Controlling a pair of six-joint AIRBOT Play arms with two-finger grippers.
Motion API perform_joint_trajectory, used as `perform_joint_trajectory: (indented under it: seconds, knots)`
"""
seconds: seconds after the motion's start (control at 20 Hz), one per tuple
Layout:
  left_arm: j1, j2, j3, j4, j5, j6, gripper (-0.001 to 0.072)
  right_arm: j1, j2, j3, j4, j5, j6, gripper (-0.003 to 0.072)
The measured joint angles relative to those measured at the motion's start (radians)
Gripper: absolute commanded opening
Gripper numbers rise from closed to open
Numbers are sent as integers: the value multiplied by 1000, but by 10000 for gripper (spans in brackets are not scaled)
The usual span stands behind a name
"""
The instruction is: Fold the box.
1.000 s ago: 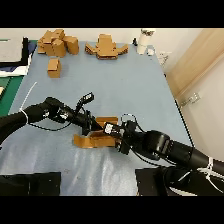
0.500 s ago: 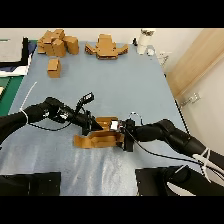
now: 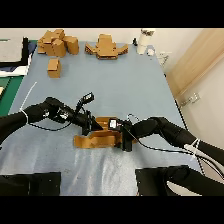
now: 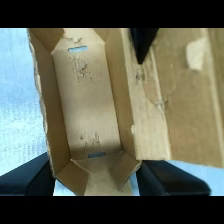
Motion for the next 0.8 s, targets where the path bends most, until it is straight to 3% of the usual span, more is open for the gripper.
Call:
perform_joint_trajectory:
  seconds: [0.35, 0.8]
  knots:
    - [0, 0, 0, 0, 0, 0, 11, -1, -6, 0, -30, -15, 11, 720]
    - [0, 0, 0, 1, -1, 0, 11, -2, -25, 1, 8, -18, -146, 720]
